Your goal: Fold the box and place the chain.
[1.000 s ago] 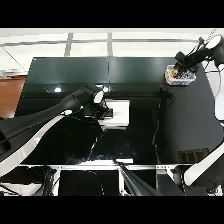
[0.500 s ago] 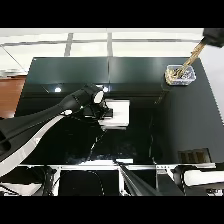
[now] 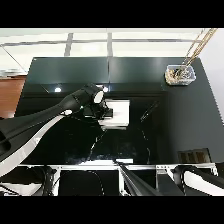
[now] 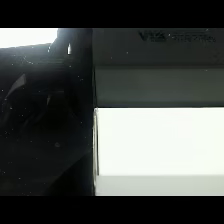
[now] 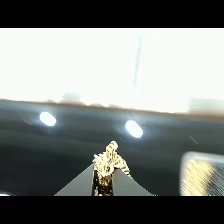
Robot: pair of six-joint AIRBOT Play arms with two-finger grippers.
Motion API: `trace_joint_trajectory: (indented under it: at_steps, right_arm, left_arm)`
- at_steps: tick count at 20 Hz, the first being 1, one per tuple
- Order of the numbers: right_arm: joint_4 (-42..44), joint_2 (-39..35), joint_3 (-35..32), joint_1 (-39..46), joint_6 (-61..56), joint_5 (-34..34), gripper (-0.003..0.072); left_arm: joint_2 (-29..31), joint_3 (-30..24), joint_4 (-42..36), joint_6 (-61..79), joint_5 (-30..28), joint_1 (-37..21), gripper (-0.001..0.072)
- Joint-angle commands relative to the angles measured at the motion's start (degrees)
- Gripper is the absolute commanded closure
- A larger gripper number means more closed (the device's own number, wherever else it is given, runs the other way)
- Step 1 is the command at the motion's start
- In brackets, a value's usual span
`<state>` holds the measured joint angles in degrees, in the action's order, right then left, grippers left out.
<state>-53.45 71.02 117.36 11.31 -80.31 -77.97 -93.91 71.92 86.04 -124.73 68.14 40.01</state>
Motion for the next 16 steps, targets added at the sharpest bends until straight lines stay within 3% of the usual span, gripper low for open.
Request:
trace_joint_trajectory:
  at_steps: [1, 4, 8, 13, 16]
  right_arm:
    - [12.31, -4.04, 0.0, -0.02, 2.21, 1.4, 0.0674]
    - [20.7, -4.81, 0.0, -0.04, 3.04, -0.17, 0.0674]
    - [31.3, -5.29, -0.76, -1.53, 5.4, -7.54, 0.0673]
    - [31.47, -5.64, -4.26, -11.89, 7.74, -7.02, 0.0673]
    - [25.99, -5.46, -6.01, -16.94, 7.69, -4.85, 0.0673]
  left_arm:
    - [-0.02, 0.04, 0.0, 0.0, 0.0, -0.02, 0.0682]
    - [-0.02, 0.04, 0.0, 0.0, 0.07, -0.02, 0.0681]
    - [-0.02, 0.04, -0.02, 0.0, 0.26, -0.02, 0.0682]
    - [-0.02, 0.04, 0.0, 0.0, 0.22, -0.02, 0.0681]
    - [-0.02, 0.04, 0.0, 0.0, 0.24, -0.02, 0.0682]
